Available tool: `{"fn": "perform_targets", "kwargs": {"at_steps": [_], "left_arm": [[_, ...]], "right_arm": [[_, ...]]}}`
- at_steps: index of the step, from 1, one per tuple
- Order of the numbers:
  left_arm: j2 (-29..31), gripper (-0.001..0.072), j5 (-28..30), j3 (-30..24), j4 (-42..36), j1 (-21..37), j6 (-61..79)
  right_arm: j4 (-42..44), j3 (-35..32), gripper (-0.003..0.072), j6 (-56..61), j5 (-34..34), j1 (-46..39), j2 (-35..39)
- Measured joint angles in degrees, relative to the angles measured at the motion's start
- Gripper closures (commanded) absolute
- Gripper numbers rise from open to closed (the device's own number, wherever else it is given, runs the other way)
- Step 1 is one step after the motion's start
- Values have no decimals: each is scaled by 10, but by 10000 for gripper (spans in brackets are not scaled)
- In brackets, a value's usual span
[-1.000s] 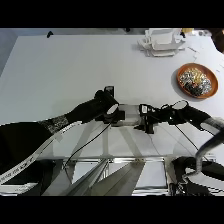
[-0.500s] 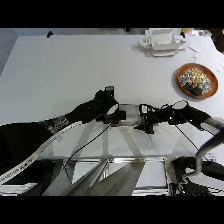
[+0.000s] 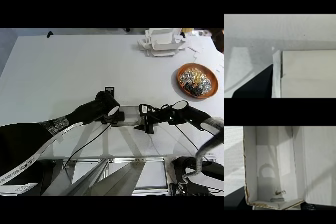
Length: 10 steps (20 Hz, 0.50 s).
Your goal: Fold the box and place the chain.
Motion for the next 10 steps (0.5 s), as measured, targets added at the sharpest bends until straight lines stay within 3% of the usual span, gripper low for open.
{"fn": "perform_targets", "kwargs": {"at_steps": [3, 5, 10], "left_arm": [[0, 517, -5, 0, 3, -2, 2], [-1, 634, -5, 0, 4, -4, 2], [-6, 649, -12, 1, 5, -9, 3]], "right_arm": [[0, 0, 286, 0, 0, 0, 0], [0, 0, 286, 0, 0, 0, 0], [0, 0, 286, 0, 0, 0, 0]]}}
